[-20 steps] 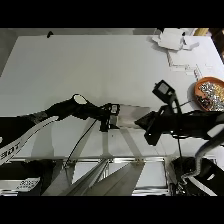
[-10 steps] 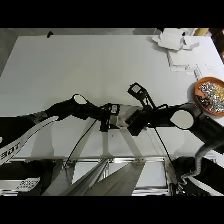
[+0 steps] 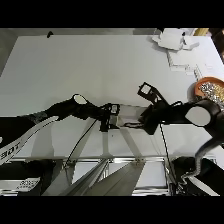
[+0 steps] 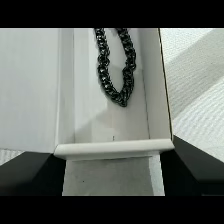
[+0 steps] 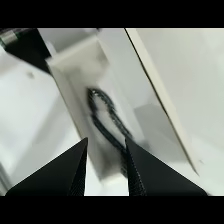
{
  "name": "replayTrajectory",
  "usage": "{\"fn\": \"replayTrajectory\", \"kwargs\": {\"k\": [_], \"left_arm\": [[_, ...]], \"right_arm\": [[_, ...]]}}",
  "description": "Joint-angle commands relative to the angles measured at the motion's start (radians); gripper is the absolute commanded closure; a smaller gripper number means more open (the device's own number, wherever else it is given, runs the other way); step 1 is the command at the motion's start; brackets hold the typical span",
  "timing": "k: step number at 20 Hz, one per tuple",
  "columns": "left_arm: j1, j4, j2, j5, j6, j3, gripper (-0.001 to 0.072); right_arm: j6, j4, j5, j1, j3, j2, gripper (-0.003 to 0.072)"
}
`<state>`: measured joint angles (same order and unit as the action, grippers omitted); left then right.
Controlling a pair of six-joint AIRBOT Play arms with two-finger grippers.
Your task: Fold the box and place the chain.
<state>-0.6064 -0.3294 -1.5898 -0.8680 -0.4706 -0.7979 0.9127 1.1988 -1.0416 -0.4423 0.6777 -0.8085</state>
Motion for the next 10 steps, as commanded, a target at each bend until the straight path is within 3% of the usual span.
{"fn": "replayTrajectory", "kwargs": {"k": [1,4,10], "left_arm": [[0.000,0.000,0.000,0.000,0.000,0.000,0.0437],[0.000,0.000,0.000,0.000,0.000,0.000,0.0437],[0.000,0.000,0.000,0.000,0.000,0.000,0.0437]], "right_arm": [[-0.336,0.101,-0.133,0.161,-0.019,0.049,0.0425],[-0.428,0.053,-0.022,0.241,-0.120,0.047,0.0427],[-0.427,-0.098,0.140,0.243,-0.269,-0.033,0.0465]]}}
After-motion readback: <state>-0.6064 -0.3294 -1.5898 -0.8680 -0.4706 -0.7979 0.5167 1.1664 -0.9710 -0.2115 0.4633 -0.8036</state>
